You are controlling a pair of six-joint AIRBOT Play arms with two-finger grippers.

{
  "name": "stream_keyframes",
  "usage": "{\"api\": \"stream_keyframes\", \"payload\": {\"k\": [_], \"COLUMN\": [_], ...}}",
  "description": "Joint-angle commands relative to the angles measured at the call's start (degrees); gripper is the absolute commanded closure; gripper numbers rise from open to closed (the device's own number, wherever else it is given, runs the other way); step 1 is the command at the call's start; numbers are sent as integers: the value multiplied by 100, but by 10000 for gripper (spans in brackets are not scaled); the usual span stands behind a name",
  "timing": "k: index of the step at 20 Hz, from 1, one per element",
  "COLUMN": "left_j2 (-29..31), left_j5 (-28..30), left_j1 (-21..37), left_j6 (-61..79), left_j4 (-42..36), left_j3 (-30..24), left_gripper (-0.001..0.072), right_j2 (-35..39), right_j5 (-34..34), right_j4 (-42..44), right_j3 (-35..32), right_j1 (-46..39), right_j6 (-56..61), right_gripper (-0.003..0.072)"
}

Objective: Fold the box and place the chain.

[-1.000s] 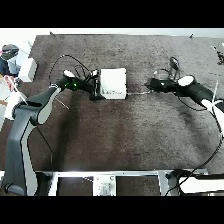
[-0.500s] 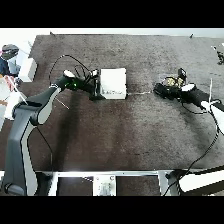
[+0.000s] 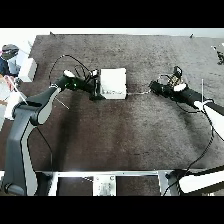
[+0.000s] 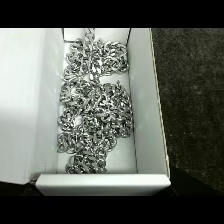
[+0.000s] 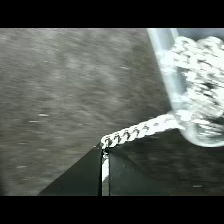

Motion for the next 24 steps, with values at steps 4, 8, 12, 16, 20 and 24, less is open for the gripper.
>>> {"api": "stream_keyframes", "payload": {"k": [4, 8, 12, 16, 20, 24], "left_j2": [-2, -2, -2, -2, -2, -2], "left_j5": [2, 2, 2, 2, 0, 0], "left_j1": [2, 2, 2, 2, 2, 2], "left_j6": [2, 4, 2, 2, 4, 2], "left_j4": [0, 0, 0, 0, 0, 0], "left_j3": [-2, -2, -2, -2, -2, -2], "left_gripper": [242, 242, 242, 242, 242, 242], "right_j2": [1237, 1816, 1797, 1781, 1386, 942], "right_j5": [94, -223, -240, -229, 4, 127], "right_j4": [72, 70, -4, -63, -177, -363], "right_j3": [7, 153, 743, 986, 986, 984], "right_j1": [909, 1674, 2326, 2573, 2612, 2594], "right_j6": [-157, -221, -415, -498, -479, -481], "right_gripper": [675, 675, 675, 675, 674, 400]}}
